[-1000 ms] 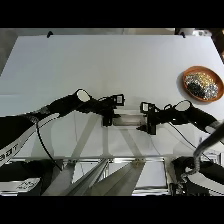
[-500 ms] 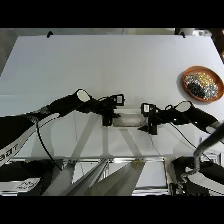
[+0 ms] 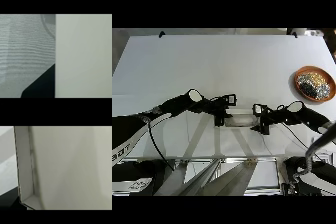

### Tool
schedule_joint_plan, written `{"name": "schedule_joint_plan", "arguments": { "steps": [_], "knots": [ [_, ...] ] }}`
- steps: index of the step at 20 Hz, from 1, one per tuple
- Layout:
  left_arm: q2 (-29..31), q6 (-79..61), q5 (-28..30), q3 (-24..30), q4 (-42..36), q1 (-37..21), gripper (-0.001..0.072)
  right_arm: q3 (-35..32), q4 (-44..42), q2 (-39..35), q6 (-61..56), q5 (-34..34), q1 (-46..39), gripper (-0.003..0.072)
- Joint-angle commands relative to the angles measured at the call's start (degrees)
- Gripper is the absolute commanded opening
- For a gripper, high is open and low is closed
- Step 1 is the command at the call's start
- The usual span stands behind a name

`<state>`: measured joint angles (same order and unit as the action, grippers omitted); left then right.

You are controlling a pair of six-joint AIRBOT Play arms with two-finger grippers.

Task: Fold the box and place the chain.

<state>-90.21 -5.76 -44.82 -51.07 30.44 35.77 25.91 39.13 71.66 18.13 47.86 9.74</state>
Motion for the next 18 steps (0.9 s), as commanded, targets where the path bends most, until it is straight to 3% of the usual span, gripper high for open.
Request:
{"name": "schedule_joint_plan", "arguments": {
  "steps": [1, 2, 4, 18],
  "knots": [
    [0.04, -0.02, 0.02, 0.0, 0.02, -0.02, 0.001, -0.02, -0.59, -0.04, 2.99, -3.02, 1.03, 0.0615],
    [0.02, -0.02, 0.02, 0.0, 0.02, -0.02, 0.001, -0.02, -0.59, -0.04, 3.15, -3.1, 1.03, 0.0669],
    [0.04, -0.02, 0.02, 0.0, 0.02, -0.02, 0.001, -0.02, -0.92, -0.09, 3.15, -2.95, 1.03, 0.0699],
    [0.04, -0.02, -0.02, 0.0, 0.02, 0.0, 0.001, -0.02, -5.68, -2.01, 5.75, 3.21, -0.94, 0.072]
  ]
}}
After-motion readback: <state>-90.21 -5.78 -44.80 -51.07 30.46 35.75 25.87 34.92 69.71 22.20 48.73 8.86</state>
